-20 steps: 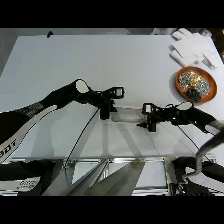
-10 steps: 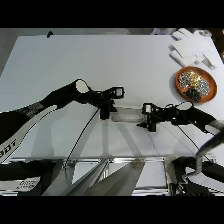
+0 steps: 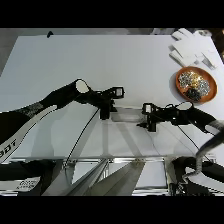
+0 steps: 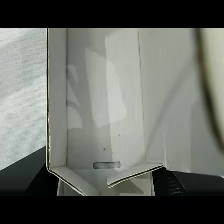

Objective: Fold the box and place the chain.

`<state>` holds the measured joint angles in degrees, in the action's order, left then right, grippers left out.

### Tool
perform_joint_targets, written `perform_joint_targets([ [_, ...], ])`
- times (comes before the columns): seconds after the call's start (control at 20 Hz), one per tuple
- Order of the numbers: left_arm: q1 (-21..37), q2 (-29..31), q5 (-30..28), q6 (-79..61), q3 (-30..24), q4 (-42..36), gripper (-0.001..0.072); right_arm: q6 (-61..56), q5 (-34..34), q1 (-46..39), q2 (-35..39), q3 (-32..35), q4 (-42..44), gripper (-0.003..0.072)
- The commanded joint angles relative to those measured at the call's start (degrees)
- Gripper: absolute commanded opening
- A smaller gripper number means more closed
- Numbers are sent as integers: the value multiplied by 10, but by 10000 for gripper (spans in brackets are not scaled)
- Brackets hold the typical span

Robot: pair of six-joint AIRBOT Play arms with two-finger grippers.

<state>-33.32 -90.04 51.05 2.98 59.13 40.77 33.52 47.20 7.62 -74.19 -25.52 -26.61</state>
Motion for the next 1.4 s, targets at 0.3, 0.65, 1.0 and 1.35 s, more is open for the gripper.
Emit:
perform_joint_targets([
  [0.3,5,7,14,3,0,3,229,0,1,0,0,0,-1,320],
  [0.65,49,87,147,181,0,143,460,0,1,0,0,0,-1,320],
  [1.0,-27,141,225,295,0,183,3,0,1,0,0,0,-1,320],
  [1.35,-108,128,-155,213,0,-11,7,0,1,0,0,0,-1,320],
])
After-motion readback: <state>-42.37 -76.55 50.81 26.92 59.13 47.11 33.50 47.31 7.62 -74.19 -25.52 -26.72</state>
